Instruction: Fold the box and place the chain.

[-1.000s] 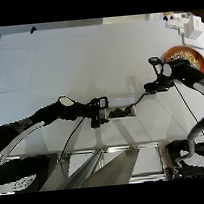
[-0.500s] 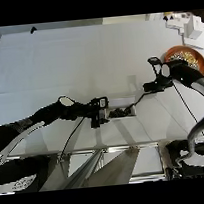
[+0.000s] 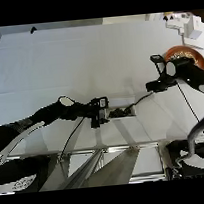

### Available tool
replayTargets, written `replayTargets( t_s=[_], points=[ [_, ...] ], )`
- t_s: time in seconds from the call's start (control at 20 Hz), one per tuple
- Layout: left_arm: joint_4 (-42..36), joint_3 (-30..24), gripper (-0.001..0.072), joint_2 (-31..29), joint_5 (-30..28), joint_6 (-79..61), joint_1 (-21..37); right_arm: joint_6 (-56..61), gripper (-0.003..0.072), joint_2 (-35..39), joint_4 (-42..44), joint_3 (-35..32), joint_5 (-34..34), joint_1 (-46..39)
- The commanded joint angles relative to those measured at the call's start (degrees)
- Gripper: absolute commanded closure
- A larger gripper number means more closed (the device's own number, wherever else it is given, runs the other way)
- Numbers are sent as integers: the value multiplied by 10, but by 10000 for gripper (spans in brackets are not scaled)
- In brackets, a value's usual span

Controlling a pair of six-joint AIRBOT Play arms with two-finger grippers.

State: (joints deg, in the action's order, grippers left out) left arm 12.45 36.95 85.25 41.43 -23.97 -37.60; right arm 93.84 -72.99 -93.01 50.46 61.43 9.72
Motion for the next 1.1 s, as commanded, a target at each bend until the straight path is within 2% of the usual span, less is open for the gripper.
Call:
replayTargets(
  t_s=[0.0,0.3,0.55,0.8,1.05],
  points=[
    [0,0,571,0,0,0,0,-23,666,78,10,0,52,21],
    [0,0,571,0,0,0,0,-43,666,218,108,0,99,121],
    [0,0,571,0,0,0,0,-41,666,280,186,0,94,195],
    [0,0,571,0,0,0,0,-47,665,301,287,0,15,247],
    [0,0,571,0,0,0,0,-49,665,299,304,0,-49,298]
  ],
)
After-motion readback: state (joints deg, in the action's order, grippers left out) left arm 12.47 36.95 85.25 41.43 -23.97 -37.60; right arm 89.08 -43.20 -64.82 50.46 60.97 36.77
